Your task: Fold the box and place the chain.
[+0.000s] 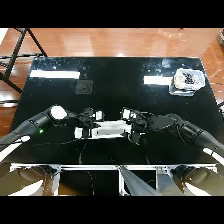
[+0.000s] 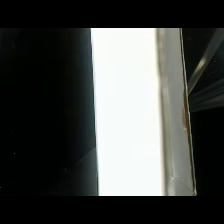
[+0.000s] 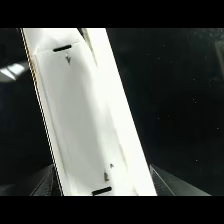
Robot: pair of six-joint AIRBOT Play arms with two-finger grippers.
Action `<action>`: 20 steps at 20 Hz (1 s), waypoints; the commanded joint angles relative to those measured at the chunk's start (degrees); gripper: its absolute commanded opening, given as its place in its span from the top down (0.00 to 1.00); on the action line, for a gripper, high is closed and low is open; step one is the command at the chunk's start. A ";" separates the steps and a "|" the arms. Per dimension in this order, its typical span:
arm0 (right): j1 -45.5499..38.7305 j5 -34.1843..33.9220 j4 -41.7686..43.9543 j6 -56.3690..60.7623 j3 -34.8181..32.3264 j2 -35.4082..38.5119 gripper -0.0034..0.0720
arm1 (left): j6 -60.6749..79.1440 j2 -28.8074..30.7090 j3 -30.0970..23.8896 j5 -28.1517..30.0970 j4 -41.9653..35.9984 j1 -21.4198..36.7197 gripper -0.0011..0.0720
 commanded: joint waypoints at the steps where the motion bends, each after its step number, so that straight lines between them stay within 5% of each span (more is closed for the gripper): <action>1: -2.69 -2.97 3.78 -1.36 0.24 -0.92 0.02 | 0.00 -0.02 0.07 0.33 0.00 -0.04 0.95; 3: -2.43 -3.02 3.80 -1.36 0.26 -2.82 0.02 | 0.00 -0.02 0.07 0.37 -0.02 -0.04 0.95; 5: -0.70 -2.54 2.43 -1.36 0.24 -4.46 0.25 | 0.00 -0.02 0.07 0.35 0.00 -0.04 0.95; 14: 1.09 -1.44 -2.91 -1.36 0.24 -4.96 0.24 | -0.11 -0.02 0.07 0.11 0.00 -0.04 0.96; 16: 1.27 -1.27 -3.15 -1.36 0.24 -5.14 0.06 | -0.09 -0.02 0.07 0.17 0.00 -0.04 0.95; 20: 1.40 1.09 -2.91 -1.36 0.24 -6.56 0.06 | -0.11 -0.02 0.07 0.28 0.00 -0.04 0.96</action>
